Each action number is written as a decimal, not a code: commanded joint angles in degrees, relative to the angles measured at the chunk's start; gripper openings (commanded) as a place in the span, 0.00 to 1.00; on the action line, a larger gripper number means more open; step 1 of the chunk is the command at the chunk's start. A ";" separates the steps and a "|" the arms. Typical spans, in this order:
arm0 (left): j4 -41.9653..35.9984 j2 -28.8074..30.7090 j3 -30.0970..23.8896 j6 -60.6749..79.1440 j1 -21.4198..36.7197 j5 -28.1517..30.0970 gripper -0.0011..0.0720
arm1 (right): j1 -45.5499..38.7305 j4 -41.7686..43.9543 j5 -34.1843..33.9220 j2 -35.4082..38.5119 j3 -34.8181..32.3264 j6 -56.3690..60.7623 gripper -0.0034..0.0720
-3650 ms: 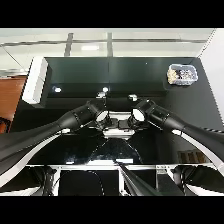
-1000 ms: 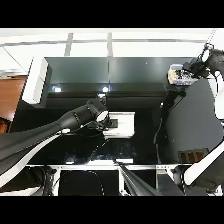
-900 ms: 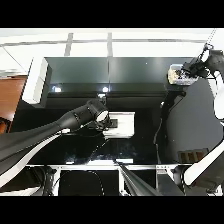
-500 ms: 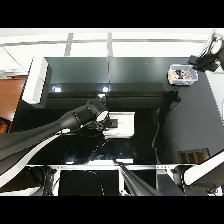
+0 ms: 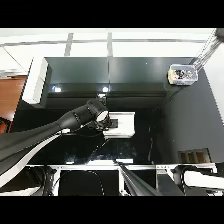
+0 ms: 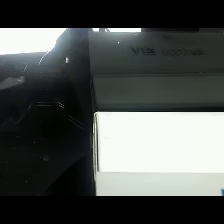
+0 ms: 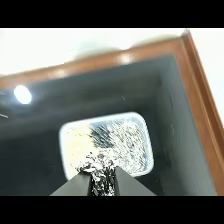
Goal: Fold the box and place the chain.
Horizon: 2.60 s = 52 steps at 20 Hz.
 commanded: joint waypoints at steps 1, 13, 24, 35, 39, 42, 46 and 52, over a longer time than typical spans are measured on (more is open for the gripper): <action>-0.02 -0.02 0.04 0.00 0.00 -0.04 0.05 | 0.33 8.39 2.14 9.62 0.02 -2.73 0.06; 0.00 -0.02 0.04 0.00 0.00 -0.02 0.05 | 8.74 21.46 10.10 26.21 0.02 -4.66 0.06; 0.00 -0.02 0.04 0.00 0.00 0.00 0.05 | 22.93 32.20 21.11 25.90 0.02 -2.82 0.06; 0.00 -0.02 0.04 0.00 0.00 0.00 0.05 | 33.92 33.46 11.82 20.46 0.00 -2.43 0.06; 0.00 -0.02 0.04 0.00 0.00 0.00 0.05 | 35.76 33.44 11.96 18.99 0.00 -2.43 0.06; 0.00 -0.02 0.04 0.00 0.00 -0.02 0.05 | 35.80 33.62 12.39 18.95 -1.07 -2.40 0.06; 0.00 -0.02 0.04 0.00 0.00 -0.02 0.05 | 36.50 33.62 10.71 19.02 -2.93 -2.49 0.06; 0.00 -0.02 0.04 0.00 0.00 -0.02 0.05 | 36.52 34.88 8.87 19.06 -1.86 -2.71 0.06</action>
